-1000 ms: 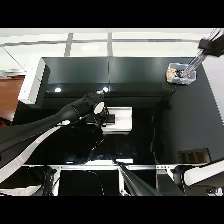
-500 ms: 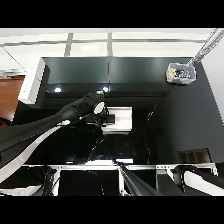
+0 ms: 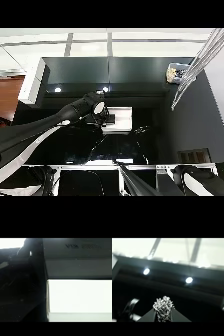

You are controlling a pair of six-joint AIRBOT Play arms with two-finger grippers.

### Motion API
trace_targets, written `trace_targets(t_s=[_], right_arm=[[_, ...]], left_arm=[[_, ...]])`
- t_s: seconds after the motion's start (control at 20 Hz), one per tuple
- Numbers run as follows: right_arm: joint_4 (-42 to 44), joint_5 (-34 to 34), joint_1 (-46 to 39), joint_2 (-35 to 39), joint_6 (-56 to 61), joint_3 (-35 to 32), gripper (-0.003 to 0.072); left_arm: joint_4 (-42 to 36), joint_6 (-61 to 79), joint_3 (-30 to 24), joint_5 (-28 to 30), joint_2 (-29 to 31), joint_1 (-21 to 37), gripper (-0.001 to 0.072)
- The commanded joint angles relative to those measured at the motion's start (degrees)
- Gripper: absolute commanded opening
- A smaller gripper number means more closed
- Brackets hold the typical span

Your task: Fold the box and place the chain.

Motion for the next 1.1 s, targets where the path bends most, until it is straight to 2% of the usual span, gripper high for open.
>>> trace_targets(t_s=[0.0,0.3,0.45,0.65,1.05], right_arm=[[3.72,6.93,6.93,0.83,0.07,-0.44,0.0006],[6.62,3.85,14.99,-0.87,1.18,-0.48,0.0007],[6.60,0.79,19.67,-3.39,1.33,-1.42,0.0007],[6.60,0.55,23.63,-7.80,1.55,-2.21,0.0007],[6.34,-1.73,24.26,-8.87,1.05,-12.59,0.0007]], left_arm=[[0.02,0.02,-0.02,-0.02,-0.04,0.02,0.0027],[0.02,0.02,-0.02,0.00,-0.04,0.02,0.0027],[0.02,0.02,-0.02,0.00,-0.04,0.02,0.0027],[0.02,0.02,-0.02,0.00,-0.04,0.02,0.0027],[0.02,0.02,-0.02,0.00,-0.04,0.02,0.0027]])
